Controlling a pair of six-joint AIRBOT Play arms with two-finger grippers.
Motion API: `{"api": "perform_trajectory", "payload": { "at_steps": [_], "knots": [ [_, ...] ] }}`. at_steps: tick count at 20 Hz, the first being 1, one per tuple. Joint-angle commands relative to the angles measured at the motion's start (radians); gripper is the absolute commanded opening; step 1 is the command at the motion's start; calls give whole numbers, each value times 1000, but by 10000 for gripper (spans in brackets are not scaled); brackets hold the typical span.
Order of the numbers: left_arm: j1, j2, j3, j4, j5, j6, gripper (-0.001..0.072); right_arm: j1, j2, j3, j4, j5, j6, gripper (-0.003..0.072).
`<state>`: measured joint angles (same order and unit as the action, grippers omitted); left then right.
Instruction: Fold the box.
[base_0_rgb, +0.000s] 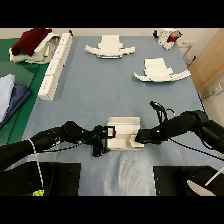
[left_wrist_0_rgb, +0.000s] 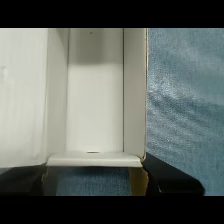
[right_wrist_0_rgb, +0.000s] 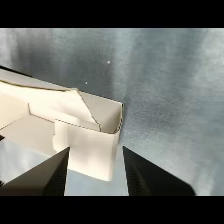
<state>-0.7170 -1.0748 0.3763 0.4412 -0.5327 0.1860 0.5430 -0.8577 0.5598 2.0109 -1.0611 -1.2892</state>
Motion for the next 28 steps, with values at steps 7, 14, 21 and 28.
{"api": "perform_trajectory", "payload": {
  "at_steps": [7, 14, 21, 28],
  "knots": [
    [0, 0, 1, 0, 0, 0, 281, 348, -285, 231, -404, -108, 521, 449],
    [0, 0, 1, 0, 0, 0, 281, 362, -368, 258, -430, -106, 594, 446],
    [0, 0, 1, 0, 0, 0, 280, 363, -369, 257, -478, -107, 608, 4],
    [0, 0, 1, 0, 0, 0, 280, 363, -369, 257, -454, -124, 608, 502]
  ]
}}
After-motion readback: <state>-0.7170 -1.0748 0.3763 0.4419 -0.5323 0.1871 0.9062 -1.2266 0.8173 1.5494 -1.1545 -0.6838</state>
